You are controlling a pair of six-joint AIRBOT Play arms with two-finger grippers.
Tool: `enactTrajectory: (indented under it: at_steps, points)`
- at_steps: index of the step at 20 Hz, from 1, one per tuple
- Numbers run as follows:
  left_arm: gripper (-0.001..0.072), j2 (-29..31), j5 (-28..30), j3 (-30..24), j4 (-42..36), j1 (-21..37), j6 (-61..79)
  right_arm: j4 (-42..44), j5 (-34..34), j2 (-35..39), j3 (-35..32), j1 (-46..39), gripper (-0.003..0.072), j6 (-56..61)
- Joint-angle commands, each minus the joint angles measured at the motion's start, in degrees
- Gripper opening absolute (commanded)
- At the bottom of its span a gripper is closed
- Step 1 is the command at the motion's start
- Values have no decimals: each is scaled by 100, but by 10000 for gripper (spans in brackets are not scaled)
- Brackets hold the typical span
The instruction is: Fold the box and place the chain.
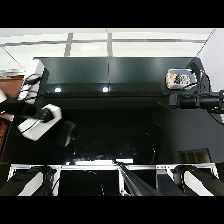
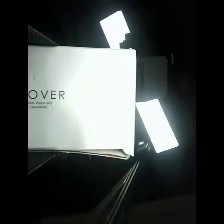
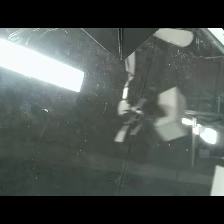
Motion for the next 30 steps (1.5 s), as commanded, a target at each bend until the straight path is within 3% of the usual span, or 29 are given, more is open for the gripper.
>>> enactTrajectory:
  at_steps: [1, 4, 7, 11, 14, 15, 16, 22, 28, 29, 30]
  points:
    - [329, 586, -76, -798, 192, 1784, -254, 0, -63, 4, 4, 4, 10, -22]
    - [329, 570, 22, -1209, 201, 2778, -212, 0, -103, 4, 4, 4, 10, -22]
    - [329, 568, 474, -1292, 205, 3392, 61, 0, -166, 4, 4, 7, 10, -20]
    - [329, 566, 1436, -1290, 85, 3563, 927, 4, -249, 4, 4, 7, 10, -9]
    - [326, 476, 2326, -1287, -566, 3565, 1718, 4, -258, 4, 4, 7, 10, 160]
    - [317, 378, 2514, -1285, -787, 3565, 1978, 4, -256, 4, 4, 7, 10, 205]
    - [249, 227, 2625, -1272, -977, 3563, 2223, 4, -256, 4, 4, 7, 10, 245]
    - [251, -887, 2507, -592, -1095, 3539, 2640, 4, -273, 4, 4, 7, 10, 481]
    - [251, -1502, 2498, -181, -1038, 3491, 2638, 4, -341, 4, 4, 133, 10, 570]
    - [264, -1578, 2500, -181, -1056, 3462, 2638, 2, -376, 4, 4, 195, 10, 568]
    - [323, -1659, 2500, -181, -1108, 3434, 2636, 2, -413, 4, 4, 260, 10, 570]
